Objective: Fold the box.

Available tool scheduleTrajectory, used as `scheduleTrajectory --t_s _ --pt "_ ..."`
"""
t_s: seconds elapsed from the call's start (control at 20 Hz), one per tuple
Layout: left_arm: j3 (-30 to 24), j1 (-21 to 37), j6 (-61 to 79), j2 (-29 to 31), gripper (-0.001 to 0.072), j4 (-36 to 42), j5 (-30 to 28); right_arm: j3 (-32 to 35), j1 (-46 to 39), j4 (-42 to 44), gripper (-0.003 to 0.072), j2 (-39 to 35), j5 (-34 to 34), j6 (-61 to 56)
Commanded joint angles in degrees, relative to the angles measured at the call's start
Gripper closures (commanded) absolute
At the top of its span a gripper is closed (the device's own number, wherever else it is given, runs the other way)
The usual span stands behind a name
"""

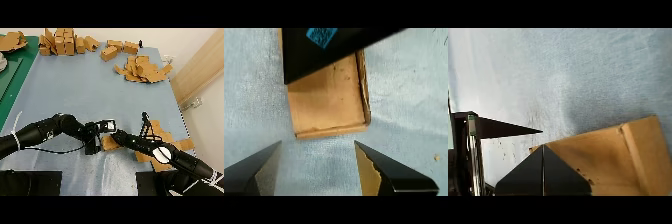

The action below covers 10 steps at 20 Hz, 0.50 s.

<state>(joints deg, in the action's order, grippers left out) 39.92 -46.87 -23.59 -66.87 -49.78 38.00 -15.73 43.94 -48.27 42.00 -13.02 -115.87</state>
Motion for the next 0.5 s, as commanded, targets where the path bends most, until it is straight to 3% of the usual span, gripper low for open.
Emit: scheduleTrajectory --t_s 0.0,0.45 --pt "0.02 -1.03 -1.81 -0.28 0.001 0.5 -2.47 -0.04 0.0 0.02 0.0687 -0.07 -0.13 0.0" --pt "0.02 -2.99 -3.5 -3.8 0.001 2.25 -2.47 -0.04 0.0 0.0 0.0687 -0.31 -0.13 0.44"
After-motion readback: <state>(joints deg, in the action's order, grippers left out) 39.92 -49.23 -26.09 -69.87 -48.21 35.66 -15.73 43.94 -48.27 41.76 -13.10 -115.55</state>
